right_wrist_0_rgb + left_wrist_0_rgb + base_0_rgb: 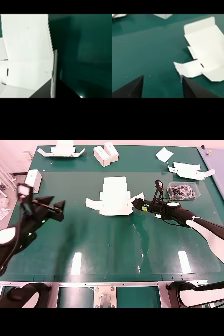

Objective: Fold the box and place the chain.

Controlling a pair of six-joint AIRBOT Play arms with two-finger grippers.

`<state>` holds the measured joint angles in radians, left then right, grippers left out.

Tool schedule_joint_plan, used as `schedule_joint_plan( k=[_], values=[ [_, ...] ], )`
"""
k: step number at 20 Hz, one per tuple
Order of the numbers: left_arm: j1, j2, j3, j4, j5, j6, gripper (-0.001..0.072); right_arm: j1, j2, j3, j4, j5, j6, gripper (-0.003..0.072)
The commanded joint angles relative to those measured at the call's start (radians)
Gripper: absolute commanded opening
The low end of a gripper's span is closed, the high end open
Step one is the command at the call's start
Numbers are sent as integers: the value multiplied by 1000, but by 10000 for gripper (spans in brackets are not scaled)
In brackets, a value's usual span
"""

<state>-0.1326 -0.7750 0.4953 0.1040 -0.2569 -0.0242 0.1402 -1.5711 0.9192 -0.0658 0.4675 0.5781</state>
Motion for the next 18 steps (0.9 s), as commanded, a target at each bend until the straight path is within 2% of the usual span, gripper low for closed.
schedule_joint_plan(
  k=[1,4,9,11,15,18],
  values=[
    [0,-211,108,-2,-132,34,528,1,-1,0,3,0,-4,10],
    [0,-292,181,-3,-124,33,529,1,-3,0,3,-1,-4,10],
    [0,-294,206,-32,-191,39,527,1,-22,0,3,0,-4,10],
    [2,-332,238,-31,-199,61,528,1,-21,1,3,0,-8,10],
    [2,-524,387,-29,-354,63,528,1,-21,1,3,1,-8,10],
    [2,-668,521,-28,-434,61,528,1,-21,1,3,1,-8,11]
  ],
)
